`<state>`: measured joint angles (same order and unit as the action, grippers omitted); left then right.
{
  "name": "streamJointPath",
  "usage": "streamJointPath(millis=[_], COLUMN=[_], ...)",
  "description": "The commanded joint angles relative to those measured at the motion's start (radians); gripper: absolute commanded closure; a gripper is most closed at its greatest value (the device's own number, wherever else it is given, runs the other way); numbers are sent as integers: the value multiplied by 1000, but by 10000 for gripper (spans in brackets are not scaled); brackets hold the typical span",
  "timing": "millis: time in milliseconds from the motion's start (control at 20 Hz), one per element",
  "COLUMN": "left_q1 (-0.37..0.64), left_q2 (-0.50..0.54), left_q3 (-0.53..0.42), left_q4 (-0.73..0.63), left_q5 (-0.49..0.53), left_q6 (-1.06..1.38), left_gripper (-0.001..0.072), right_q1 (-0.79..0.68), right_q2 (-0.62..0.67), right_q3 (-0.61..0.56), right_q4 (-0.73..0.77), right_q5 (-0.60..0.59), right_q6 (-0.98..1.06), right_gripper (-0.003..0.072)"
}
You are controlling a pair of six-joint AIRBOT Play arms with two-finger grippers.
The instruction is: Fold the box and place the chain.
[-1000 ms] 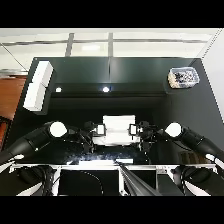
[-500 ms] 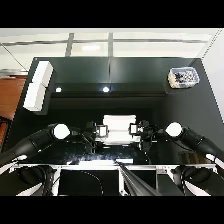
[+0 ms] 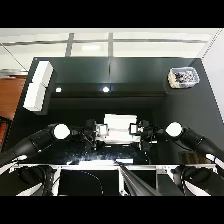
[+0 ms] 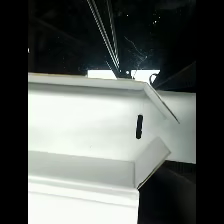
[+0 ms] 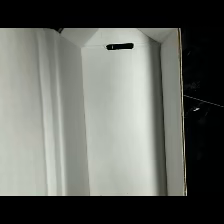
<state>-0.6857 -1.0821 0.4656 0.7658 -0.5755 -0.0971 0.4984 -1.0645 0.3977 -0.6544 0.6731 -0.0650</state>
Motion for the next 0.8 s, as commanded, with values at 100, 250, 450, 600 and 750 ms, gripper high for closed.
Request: streamJointPath(millis=[100,250,450,600,750], left_q1=[0,-1,-1,-1,-1], left_q2=[-1,-1,-1,-1,-1], left_q3=[0,0,0,0,0], left_q4=[23,38,37,0,-91], left_q5=[8,16,18,13,11], left_q6=[0,1,23,23,23], left_gripper=[197,199,279,360,438], right_q1=[0,0,0,0,0], right_q2=[0,0,0,0,0], right_q3=[1,1,1,1,1], right_q4=[0,0,0,0,0], right_q5=[-1,-1,-1,-2,-2], right_q6=[0,0,0,0,0], right_gripper=[164,164,163,164,164])
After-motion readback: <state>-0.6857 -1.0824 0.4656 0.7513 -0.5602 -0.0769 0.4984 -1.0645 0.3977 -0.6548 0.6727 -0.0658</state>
